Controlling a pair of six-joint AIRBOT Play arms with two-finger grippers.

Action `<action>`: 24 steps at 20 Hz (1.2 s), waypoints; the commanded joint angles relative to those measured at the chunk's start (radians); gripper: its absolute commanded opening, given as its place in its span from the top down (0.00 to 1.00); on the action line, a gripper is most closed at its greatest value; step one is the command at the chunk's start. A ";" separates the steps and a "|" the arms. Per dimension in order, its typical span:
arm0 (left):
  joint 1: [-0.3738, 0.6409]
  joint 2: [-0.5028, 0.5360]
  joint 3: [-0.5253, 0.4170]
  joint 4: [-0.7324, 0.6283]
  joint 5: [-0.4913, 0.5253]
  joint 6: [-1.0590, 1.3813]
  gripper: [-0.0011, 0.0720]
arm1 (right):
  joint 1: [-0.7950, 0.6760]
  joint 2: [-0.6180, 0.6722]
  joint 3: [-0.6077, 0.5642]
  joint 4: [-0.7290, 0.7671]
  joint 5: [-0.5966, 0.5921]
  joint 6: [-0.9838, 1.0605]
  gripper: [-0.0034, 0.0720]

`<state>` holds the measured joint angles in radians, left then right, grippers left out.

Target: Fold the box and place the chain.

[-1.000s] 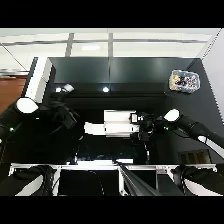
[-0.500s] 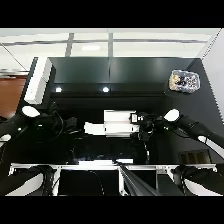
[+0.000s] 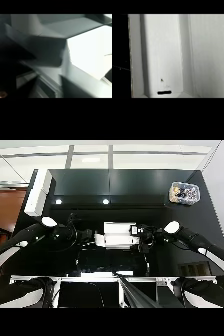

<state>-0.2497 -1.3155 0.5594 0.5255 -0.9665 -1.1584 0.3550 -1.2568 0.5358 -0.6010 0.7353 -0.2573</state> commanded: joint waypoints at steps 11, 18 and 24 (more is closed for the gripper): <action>-0.130 -0.008 0.186 0.160 -0.086 -0.156 0.04 | 0.001 0.000 0.000 0.000 0.000 0.000 0.77; -0.274 -0.008 0.291 0.372 -0.036 -0.406 0.23 | 0.001 0.000 0.000 0.003 -0.010 0.009 0.77; -0.332 -0.008 0.329 0.440 -0.021 -0.521 0.25 | 0.001 0.000 0.000 0.003 -0.012 0.010 0.77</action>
